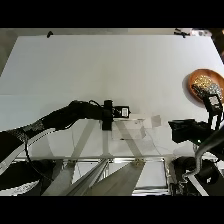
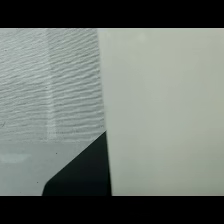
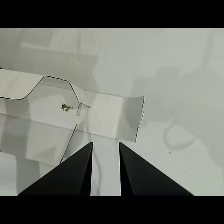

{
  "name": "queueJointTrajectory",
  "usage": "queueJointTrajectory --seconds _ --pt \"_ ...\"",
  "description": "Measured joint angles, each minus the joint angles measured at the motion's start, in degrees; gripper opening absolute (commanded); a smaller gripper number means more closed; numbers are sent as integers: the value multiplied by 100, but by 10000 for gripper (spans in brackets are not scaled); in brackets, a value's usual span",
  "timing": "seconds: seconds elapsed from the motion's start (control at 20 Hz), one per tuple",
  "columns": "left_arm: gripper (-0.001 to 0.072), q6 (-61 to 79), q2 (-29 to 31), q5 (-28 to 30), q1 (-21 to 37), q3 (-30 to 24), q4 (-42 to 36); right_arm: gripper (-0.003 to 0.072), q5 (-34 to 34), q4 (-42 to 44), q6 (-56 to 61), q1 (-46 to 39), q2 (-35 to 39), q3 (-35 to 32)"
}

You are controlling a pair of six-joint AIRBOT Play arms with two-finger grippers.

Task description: Fold the box and place the chain.

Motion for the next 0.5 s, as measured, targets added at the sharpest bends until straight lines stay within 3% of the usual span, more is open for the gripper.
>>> queueJointTrajectory --seconds 0.5 --pt "4 -133 0 13 11 0 -9 191 319 39 -61 0 0 0"
